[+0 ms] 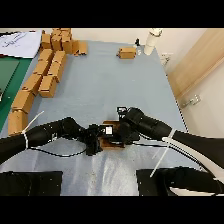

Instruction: Fold the box.

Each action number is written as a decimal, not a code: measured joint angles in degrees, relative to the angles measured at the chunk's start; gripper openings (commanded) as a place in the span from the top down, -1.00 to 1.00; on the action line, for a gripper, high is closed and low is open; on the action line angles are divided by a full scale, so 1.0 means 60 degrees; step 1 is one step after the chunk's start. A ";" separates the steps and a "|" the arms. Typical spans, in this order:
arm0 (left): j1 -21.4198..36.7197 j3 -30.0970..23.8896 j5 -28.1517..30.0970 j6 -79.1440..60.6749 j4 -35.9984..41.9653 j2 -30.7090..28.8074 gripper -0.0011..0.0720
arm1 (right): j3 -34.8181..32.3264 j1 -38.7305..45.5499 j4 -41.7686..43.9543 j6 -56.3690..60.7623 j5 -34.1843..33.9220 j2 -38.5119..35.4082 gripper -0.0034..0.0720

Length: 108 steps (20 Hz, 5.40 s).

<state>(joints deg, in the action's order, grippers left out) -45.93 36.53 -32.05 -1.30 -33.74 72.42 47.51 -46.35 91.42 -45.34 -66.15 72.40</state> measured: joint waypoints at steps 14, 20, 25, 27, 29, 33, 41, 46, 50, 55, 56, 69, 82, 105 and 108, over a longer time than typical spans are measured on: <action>-0.0007 0.0015 0.0044 -0.0036 0.0149 0.0000 -0.43 | 0.0397 -0.0117 -0.0346 0.0226 -0.1297 -0.0477 -0.03; -0.0007 0.0015 0.0029 -0.0033 0.0127 0.0011 -0.43 | 0.0430 -0.0073 -0.0525 0.0295 -0.2248 -0.1931 0.22; -0.0007 -0.0131 0.0073 -0.0026 0.0168 0.0120 -0.43 | 0.0415 0.0382 -0.0954 0.0382 -0.3075 -0.2889 0.48; -0.0004 -0.0189 0.0102 -0.0026 0.0240 0.0127 -0.43 | 0.0386 0.0841 -0.1042 0.0219 -0.3162 -0.3038 0.78; -0.0004 -0.0219 0.0109 -0.0033 0.0288 0.0135 -0.43 | 0.0251 0.1439 -0.1053 -0.0058 -0.3045 -0.3107 0.91; -0.0004 -0.0244 0.0113 -0.0036 0.0328 0.0138 -0.43 | -0.0259 0.3370 0.0219 -0.1504 -0.1530 -0.2878 0.91; -0.0004 -0.0244 0.0106 -0.0036 0.0339 0.0138 -0.43 | -0.0248 0.6437 0.8185 -0.9475 0.0565 0.0470 0.91; -0.0004 -0.0248 0.0102 -0.0036 0.0339 0.0138 -0.43 | -0.0204 0.6415 1.0091 -1.2797 -0.1290 0.1162 0.91; -0.0004 -0.0248 0.0098 -0.0036 0.0342 0.0138 -0.43 | -0.1035 0.5971 1.0502 -1.4218 -0.1840 0.0659 0.91; -0.0007 -0.0248 0.0095 -0.0036 0.0342 0.0138 -0.43 | -0.2237 0.5639 1.0557 -1.5664 -0.0933 -0.0506 0.91; -0.0007 -0.0244 0.0095 -0.0036 0.0342 0.0138 -0.43 | -0.2342 0.5603 1.0546 -1.5839 -0.0692 -0.0739 0.91; -0.0007 -0.0248 0.0091 -0.0036 0.0342 0.0138 -0.43 | -0.4124 0.3151 0.8830 -1.6345 0.3268 -0.4226 0.80; -0.0007 -0.0248 0.0091 -0.0033 0.0342 0.0138 -0.43 | -0.4218 0.1523 0.5104 -1.6750 0.4160 -0.5949 -0.53; -0.0007 -0.0248 0.0091 -0.0033 0.0342 0.0138 -0.43 | -0.4772 0.0321 0.2667 -1.9358 0.5391 -0.5996 -0.35; -0.0007 -0.0244 0.0091 -0.0029 0.0346 0.0138 -0.43 | -0.4801 0.0299 0.2535 -1.9369 0.5479 -0.5996 -0.27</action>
<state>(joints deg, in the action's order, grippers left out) -45.98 35.07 -31.51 -1.48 -31.66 73.25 18.70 -44.56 106.63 -161.56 -33.28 36.42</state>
